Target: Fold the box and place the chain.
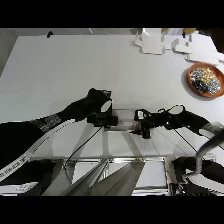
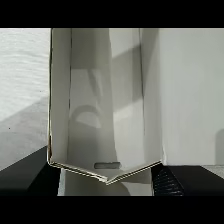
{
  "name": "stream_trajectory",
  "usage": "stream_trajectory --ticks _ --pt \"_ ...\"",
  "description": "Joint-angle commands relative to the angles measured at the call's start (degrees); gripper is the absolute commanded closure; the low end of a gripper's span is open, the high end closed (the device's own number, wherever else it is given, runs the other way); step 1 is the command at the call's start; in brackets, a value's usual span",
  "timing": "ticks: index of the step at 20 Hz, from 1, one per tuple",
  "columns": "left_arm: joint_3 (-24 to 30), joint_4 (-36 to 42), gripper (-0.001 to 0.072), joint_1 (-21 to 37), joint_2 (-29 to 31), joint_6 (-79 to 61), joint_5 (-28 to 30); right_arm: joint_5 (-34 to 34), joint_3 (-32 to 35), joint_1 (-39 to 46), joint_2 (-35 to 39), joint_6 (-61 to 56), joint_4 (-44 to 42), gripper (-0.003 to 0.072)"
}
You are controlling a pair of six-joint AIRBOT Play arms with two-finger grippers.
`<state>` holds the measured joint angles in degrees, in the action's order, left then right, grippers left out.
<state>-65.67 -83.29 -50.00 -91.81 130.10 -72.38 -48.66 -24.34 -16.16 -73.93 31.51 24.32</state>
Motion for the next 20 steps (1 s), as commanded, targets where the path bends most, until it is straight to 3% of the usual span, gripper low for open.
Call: stream_trajectory --ticks 1,4,6,7,10,11,14,15,20 --pt "-0.5 0.0 0.0499 -0.8 -1.4 2.7 0.0 0.0 0.0 0.0 0.0 0.0 0.1 0.0387" --pt "-0.5 0.2 0.0523 -1.6 -1.9 2.9 1.0 0.0 0.0 0.0 0.0 0.0 0.1 0.0387" --pt "-0.5 0.3 0.0663 -1.8 -1.9 3.1 1.0 0.0 0.0 0.0 0.0 0.0 0.1 0.0387" --pt "-0.5 0.3 0.0697 -1.8 -1.9 3.1 1.0 0.0 0.0 0.0 0.0 0.0 0.1 0.0387" --pt "-0.5 0.5 0.0704 -2.0 -1.8 3.1 1.0 0.0 0.0 0.0 0.0 0.0 0.1 0.0387" --pt "-0.5 0.5 0.0697 -2.0 -1.8 3.3 1.0 0.0 0.0 0.0 0.0 0.0 0.1 0.0387" --pt "-0.5 0.4 0.0450 -1.4 -1.1 3.3 0.5 0.0 0.0 0.0 0.0 0.0 0.1 0.0387" --pt "-0.5 0.4 0.0413 -1.2 -0.5 3.3 0.4 0.0 0.0 0.0 0.0 0.0 0.1 0.0387" --pt "-0.5 -2.3 0.0413 -0.2 3.3 3.3 -0.1 0.0 0.0 0.0 0.0 0.0 0.1 0.0387"
